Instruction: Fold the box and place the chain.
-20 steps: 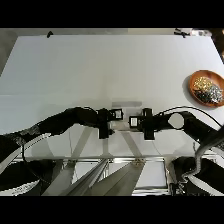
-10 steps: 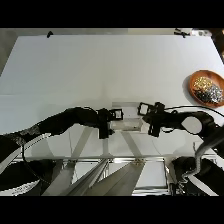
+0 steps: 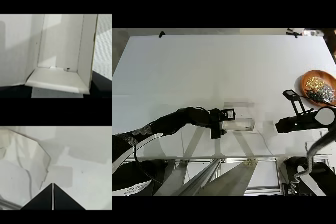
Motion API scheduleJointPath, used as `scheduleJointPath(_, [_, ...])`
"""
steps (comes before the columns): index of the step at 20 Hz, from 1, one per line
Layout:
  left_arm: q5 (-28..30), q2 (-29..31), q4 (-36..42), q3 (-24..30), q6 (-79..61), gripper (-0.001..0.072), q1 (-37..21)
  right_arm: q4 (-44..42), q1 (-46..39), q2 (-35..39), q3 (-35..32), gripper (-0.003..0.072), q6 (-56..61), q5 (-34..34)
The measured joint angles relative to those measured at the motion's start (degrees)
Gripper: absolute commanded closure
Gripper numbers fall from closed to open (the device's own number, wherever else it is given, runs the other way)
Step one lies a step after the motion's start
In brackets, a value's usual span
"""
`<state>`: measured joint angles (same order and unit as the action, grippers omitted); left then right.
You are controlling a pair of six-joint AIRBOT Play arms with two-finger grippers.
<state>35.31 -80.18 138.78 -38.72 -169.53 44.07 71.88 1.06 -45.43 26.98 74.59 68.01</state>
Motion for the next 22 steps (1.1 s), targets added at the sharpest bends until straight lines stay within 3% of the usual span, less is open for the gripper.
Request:
scheduleJointPath(4, [0.0,0.0,0.0,0.0,0.0,0.0572,0.0,-3.1,-2.2,-7.1,-0.3,0.0674,3.0,-0.2])
scheduleJointPath(10, [0.0,0.0,0.0,0.0,0.0,0.0572,0.0,-15.1,-0.9,-15.4,-0.4,0.0674,-4.2,-2.9])
scheduleJointPath(18, [0.0,0.0,0.0,0.0,0.0,0.0572,0.0,-23.4,1.6,-19.5,-0.4,0.0667,-9.8,-5.8])
scheduleJointPath(20, [0.0,0.0,0.0,0.0,0.0,0.0572,0.0,-25.9,1.7,-19.5,-0.3,0.0505,-11.5,-5.8])
scheduleJointPath(22, [0.0,0.0,0.0,0.0,0.0,0.0572,0.0,-27.8,1.8,-19.5,0.0,0.0485,-13.1,-5.7])
